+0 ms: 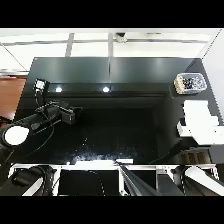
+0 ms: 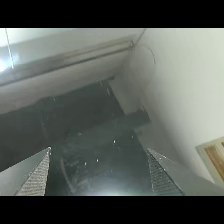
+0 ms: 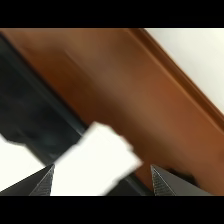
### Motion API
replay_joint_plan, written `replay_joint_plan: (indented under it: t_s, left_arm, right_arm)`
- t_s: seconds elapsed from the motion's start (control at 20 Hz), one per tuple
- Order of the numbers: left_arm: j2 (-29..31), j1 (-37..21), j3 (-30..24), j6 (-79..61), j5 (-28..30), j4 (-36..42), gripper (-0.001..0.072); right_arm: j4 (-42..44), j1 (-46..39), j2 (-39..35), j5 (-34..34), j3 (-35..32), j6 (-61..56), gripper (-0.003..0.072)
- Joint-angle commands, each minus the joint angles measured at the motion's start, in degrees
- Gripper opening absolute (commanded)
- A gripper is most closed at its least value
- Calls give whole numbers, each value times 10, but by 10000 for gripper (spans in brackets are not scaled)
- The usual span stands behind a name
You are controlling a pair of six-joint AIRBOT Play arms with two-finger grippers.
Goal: Fold the box and place the chain.
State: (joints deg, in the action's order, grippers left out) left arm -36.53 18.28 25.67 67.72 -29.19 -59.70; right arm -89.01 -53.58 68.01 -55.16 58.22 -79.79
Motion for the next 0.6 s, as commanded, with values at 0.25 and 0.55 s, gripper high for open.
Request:
replay_joint_plan:
  t_s: [0.25,0.55]
  left_arm:
    - [0,-1,-4,0,-13,0,712]
    - [0,-1,-4,0,-13,0,712]
  right_arm:
    - [115,-49,163,-98,99,276,720]
    - [149,-50,234,-121,132,297,720]
